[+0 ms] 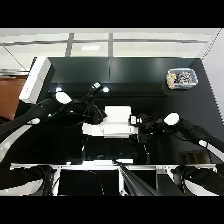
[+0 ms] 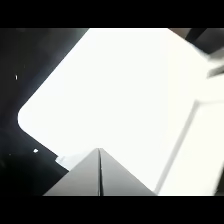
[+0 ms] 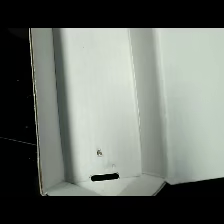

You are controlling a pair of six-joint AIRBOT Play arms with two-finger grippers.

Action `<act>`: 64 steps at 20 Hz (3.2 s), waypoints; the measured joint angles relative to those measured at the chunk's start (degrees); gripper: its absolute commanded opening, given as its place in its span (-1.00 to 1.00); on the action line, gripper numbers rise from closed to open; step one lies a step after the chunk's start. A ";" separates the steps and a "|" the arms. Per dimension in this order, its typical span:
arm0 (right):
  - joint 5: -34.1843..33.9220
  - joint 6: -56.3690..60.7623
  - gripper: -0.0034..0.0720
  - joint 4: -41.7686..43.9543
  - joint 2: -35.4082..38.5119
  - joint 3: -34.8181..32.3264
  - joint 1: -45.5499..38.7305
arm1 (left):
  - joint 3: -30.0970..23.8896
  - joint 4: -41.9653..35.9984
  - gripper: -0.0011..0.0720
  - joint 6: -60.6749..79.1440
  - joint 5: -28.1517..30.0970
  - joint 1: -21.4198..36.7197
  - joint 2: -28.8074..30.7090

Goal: Fold the box and place the chain.

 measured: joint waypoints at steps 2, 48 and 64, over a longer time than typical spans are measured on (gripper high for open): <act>0.00 -0.02 0.21 0.00 0.00 0.00 0.02 | 0.72 1.79 -0.91 -0.76 -0.07 -0.24 -2.01; 0.00 0.02 0.21 0.00 0.00 0.00 0.00 | -11.28 -7.82 -0.82 33.42 -0.26 -2.86 5.22; -0.28 0.24 0.21 0.07 0.00 0.00 0.00 | -9.53 1.18 -0.91 23.06 -3.10 -1.29 11.04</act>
